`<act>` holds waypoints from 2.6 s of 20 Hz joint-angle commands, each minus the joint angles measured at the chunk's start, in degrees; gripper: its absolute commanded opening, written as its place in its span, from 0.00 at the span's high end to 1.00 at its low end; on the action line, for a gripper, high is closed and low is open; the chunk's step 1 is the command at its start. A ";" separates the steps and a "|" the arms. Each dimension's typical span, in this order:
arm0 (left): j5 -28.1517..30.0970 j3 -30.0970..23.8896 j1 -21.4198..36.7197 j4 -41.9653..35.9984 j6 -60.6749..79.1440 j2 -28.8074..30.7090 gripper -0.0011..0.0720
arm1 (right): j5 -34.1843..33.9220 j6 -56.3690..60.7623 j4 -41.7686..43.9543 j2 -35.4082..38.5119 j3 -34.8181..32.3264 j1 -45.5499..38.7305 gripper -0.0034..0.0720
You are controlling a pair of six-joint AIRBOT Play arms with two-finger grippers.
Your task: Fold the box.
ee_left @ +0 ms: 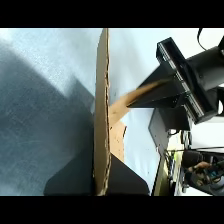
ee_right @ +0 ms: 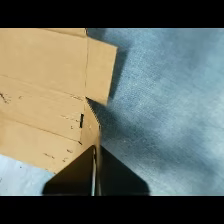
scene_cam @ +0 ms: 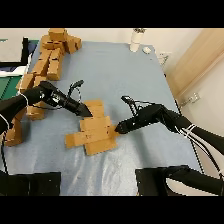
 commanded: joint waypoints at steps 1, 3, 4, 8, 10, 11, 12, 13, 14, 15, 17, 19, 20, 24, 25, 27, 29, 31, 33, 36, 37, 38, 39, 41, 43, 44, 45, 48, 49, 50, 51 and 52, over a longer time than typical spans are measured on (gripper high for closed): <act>-0.39 0.02 -0.07 -0.24 4.24 -0.02 0.97 | 0.17 0.17 0.20 0.11 0.28 -0.28 0.39; -1.01 0.37 -0.55 -0.59 9.14 0.07 0.98 | 0.13 2.60 -1.36 0.39 1.77 -0.96 0.34; -0.94 0.39 -1.11 -1.60 10.93 0.42 0.98 | 0.09 5.27 -3.15 0.61 3.10 -1.73 0.34; 1.84 0.13 -5.73 -1.38 17.11 4.11 0.98 | -3.93 15.32 -11.69 2.51 10.88 -7.10 0.34; 4.55 -2.47 -7.45 -3.58 22.47 6.80 0.98 | -4.46 18.45 -13.49 4.33 13.75 -9.94 0.34; 6.67 -4.50 -8.15 -6.34 26.64 8.11 0.98 | -4.37 18.69 -13.35 5.14 14.34 -11.10 0.34; 9.60 -7.06 -8.85 -9.33 30.77 9.60 0.98 | -4.42 18.73 -13.18 5.62 14.49 -11.82 0.35; 12.31 -9.84 -9.55 -12.07 35.19 11.08 0.98 | -4.55 19.32 -13.27 5.68 14.49 -12.07 0.37; 14.36 -12.22 -10.29 -13.79 38.49 12.44 0.98 | -4.83 19.65 -13.20 5.64 14.43 -12.02 0.42; 16.37 -14.60 -11.28 -14.49 41.70 14.10 0.98 | -4.83 19.74 -13.00 5.60 14.32 -11.82 0.44; 21.35 -19.12 -13.49 -15.26 47.45 17.81 0.98 | -4.24 19.80 -12.20 5.49 14.29 -11.56 0.46; 26.32 -22.56 -16.00 -15.65 53.90 20.83 0.98 | -3.06 20.94 -12.22 5.40 14.29 -11.56 0.46; 27.71 -23.45 -16.98 -15.65 55.80 21.29 0.98 | -2.49 21.24 -12.20 5.29 14.29 -11.56 0.46; 26.71 -23.93 -18.03 -15.87 57.22 19.82 0.98 | -2.34 21.22 -11.15 4.50 14.29 -11.56 0.46; 26.75 -24.02 -18.03 -15.87 57.33 19.63 0.98 | -2.32 21.22 -11.15 4.37 14.29 -11.56 0.46; 26.64 -24.20 -18.03 -15.87 57.68 19.56 0.98 | -2.34 21.22 -10.93 4.22 14.27 -11.56 0.46; 26.53 -24.20 -18.03 -15.80 57.70 19.47 0.97 | -2.32 21.22 -10.93 4.22 14.25 -11.56 0.46; 26.53 -24.17 -18.01 -15.78 57.83 19.15 0.97 | -2.34 21.22 -10.91 4.22 14.25 -11.56 0.46; 26.56 -24.17 -18.01 -14.75 57.83 18.95 0.97 | -2.29 21.22 -10.93 4.22 14.25 -11.56 0.46; 26.62 -24.20 -18.01 -14.56 57.61 18.95 0.97 | -2.25 21.22 -10.93 4.13 14.25 -11.56 0.46; 26.64 -24.17 -18.01 -14.56 57.59 18.95 0.97 | -2.27 21.20 -11.04 3.93 14.25 -11.56 0.46; 26.62 -24.20 -18.01 -14.56 57.53 18.95 0.97 | -2.29 21.22 -11.02 3.61 14.25 -11.56 0.47; 26.60 -24.17 -18.01 -14.56 57.40 18.97 0.97 | -2.51 21.22 -10.99 3.26 14.25 -11.56 0.58; 26.58 -24.17 -18.01 -14.62 57.42 18.97 0.97 | -3.56 22.29 -11.43 2.62 14.25 -11.56 0.95; 26.58 -24.17 -18.03 -14.82 57.42 18.97 0.97 | -6.82 29.94 -13.99 2.80 14.25 -11.10 0.95; 26.60 -24.17 -18.01 -14.80 57.42 18.97 0.97 | -8.46 32.83 -17.11 3.63 14.27 -9.62 0.95; 26.56 -24.17 -18.03 -14.82 57.42 18.97 0.97 | -9.77 38.86 -23.37 5.31 14.25 -7.02 0.95; 26.58 -24.17 -18.01 -14.82 57.42 18.97 0.97 | -18.78 58.95 -45.40 11.28 14.03 3.85 0.95; 26.58 -24.17 -18.01 -14.82 57.42 18.97 0.97 | -19.12 59.04 -49.31 13.16 13.00 8.09 0.95; 26.53 -24.17 -18.03 -14.82 57.42 18.97 0.97 | -17.62 57.99 -50.60 15.12 11.21 12.68 0.95; 26.53 -24.17 -18.03 -14.80 57.42 18.97 0.97 | -14.93 55.93 -50.62 17.20 8.61 17.68 0.95; 26.53 -24.17 -18.03 -14.82 57.42 18.97 0.97 | -12.35 53.68 -50.60 19.34 5.57 22.60 0.95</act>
